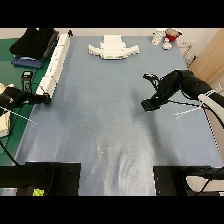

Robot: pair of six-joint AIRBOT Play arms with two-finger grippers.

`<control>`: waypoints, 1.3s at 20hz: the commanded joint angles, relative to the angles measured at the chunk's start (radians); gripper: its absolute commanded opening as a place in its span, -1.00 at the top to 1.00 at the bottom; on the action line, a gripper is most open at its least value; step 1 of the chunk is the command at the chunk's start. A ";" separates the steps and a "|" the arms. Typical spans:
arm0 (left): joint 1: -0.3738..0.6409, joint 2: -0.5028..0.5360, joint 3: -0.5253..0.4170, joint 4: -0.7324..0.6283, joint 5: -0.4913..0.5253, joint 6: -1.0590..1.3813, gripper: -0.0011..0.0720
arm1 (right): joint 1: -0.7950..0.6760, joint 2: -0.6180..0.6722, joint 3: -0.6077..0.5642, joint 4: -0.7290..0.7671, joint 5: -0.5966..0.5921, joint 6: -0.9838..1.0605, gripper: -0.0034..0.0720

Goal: Fold the box.

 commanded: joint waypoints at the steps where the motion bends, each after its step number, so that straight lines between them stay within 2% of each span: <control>1: -0.002 -0.040 0.025 -0.016 0.002 0.034 -0.42 | 0.000 0.000 0.001 0.000 0.000 0.000 0.89; 6: -0.002 -0.078 0.025 -0.016 0.001 0.034 -0.42 | 0.000 0.000 0.001 0.000 0.000 0.000 0.89; 21: -0.002 -0.078 0.026 -0.016 -0.011 0.032 -0.42 | 0.000 0.000 0.001 0.000 0.000 0.000 0.89; 22: -0.002 -0.078 0.026 -0.016 -0.012 0.032 -0.74 | 0.000 0.000 0.001 0.000 0.000 0.000 0.89; 23: -0.002 -0.078 0.026 -0.016 -0.013 0.029 -0.93 | 0.000 0.000 0.001 0.000 0.000 0.000 0.89; 26: -0.002 -0.075 0.026 -0.011 -0.026 0.029 -0.93 | 0.000 0.000 0.001 0.000 0.000 0.000 0.89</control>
